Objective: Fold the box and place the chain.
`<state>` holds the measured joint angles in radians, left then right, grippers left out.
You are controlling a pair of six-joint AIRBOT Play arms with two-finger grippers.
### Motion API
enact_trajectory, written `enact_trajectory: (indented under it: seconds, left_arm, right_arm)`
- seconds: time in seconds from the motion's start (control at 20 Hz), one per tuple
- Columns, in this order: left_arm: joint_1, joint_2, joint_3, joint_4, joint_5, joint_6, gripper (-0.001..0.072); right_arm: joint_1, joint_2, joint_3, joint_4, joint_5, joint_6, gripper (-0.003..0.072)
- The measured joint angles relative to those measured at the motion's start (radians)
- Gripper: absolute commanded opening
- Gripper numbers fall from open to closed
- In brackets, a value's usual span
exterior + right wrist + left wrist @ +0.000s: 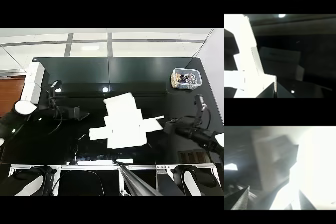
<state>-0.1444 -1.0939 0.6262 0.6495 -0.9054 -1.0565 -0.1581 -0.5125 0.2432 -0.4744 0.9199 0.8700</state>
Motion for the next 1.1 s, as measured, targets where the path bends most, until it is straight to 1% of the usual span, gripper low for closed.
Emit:
enact_trajectory:
  seconds: [0.2, 0.4, 0.55, 0.7, 0.75, 0.8, 0.85, 1.05, 1.1]
  left_arm:
    - [-0.034, -0.191, 0.08, -0.114, -0.067, 0.065, 0.0703]
    - [-0.098, -0.335, 0.142, -0.208, -0.119, 0.161, 0.0703]
    - [-0.133, -0.429, 0.188, -0.267, -0.216, 0.248, 0.0703]
    - [-0.149, -0.509, 0.233, -0.29, -0.318, 0.315, 0.07]
    - [-0.151, -0.529, 0.246, -0.294, -0.35, 0.344, 0.0664]
    - [-0.153, -0.546, 0.258, -0.299, -0.379, 0.376, 0.0597]
    - [-0.155, -0.558, 0.268, -0.299, -0.411, 0.408, 0.0557]
    - [-0.157, -0.582, 0.303, -0.255, -0.486, 0.514, 0.0552]
    - [-0.159, -0.584, 0.31, -0.234, -0.498, 0.529, 0.0529]
  right_arm:
    - [0.082, 0.024, -0.032, 0.003, -0.041, 0.042, 0.0014]
    - [0.106, 0.03, -0.041, 0.002, -0.055, 0.055, 0.0014]
    - [0.113, 0.032, -0.043, 0.002, -0.059, 0.062, 0.0014]
    - [0.115, 0.032, -0.044, 0.002, -0.059, 0.064, 0.0014]
    - [0.116, 0.032, -0.044, 0.002, -0.06, 0.066, 0.0014]
    - [0.116, 0.032, -0.044, 0.002, -0.06, 0.066, 0.0014]
    - [0.116, 0.032, -0.044, 0.002, -0.06, 0.066, 0.0014]
    - [0.116, 0.032, -0.044, 0.003, -0.057, 0.07, 0.0014]
    - [0.116, 0.032, -0.044, 0.002, -0.055, 0.07, 0.0014]
